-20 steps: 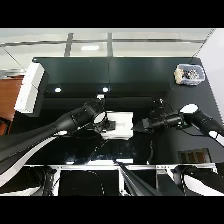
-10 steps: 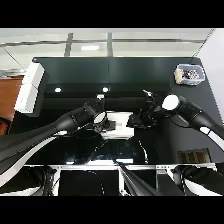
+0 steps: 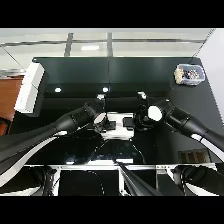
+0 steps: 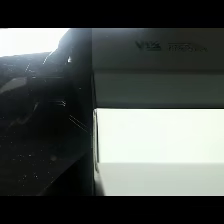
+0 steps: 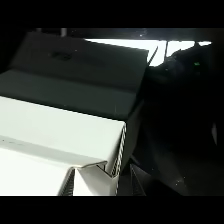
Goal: Fold the box and place the chain.
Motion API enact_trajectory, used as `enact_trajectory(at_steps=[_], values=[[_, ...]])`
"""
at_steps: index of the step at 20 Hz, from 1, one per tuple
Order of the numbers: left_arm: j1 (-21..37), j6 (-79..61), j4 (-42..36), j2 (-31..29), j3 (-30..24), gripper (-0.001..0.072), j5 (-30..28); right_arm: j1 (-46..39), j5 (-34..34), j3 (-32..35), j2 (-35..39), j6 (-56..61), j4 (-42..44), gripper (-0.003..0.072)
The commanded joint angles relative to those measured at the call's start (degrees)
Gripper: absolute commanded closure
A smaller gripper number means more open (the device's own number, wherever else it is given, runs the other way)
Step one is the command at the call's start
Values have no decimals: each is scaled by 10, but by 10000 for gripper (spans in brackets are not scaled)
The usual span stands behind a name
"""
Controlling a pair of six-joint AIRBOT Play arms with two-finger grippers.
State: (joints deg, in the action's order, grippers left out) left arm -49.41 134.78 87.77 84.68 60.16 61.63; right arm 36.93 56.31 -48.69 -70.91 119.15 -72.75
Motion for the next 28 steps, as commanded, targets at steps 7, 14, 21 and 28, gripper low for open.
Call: enact_trajectory(at_steps=[7,14,21,28], values=[[0,0,0,0,0,684,1,22,18,-4,-12,60,-38,322],[0,0,0,0,0,684,1,33,15,-5,-27,58,-41,322],[0,0,0,0,0,684,1,59,51,-35,-75,103,-94,323],[0,0,0,0,0,684,2,68,44,-43,-83,122,-102,566]])
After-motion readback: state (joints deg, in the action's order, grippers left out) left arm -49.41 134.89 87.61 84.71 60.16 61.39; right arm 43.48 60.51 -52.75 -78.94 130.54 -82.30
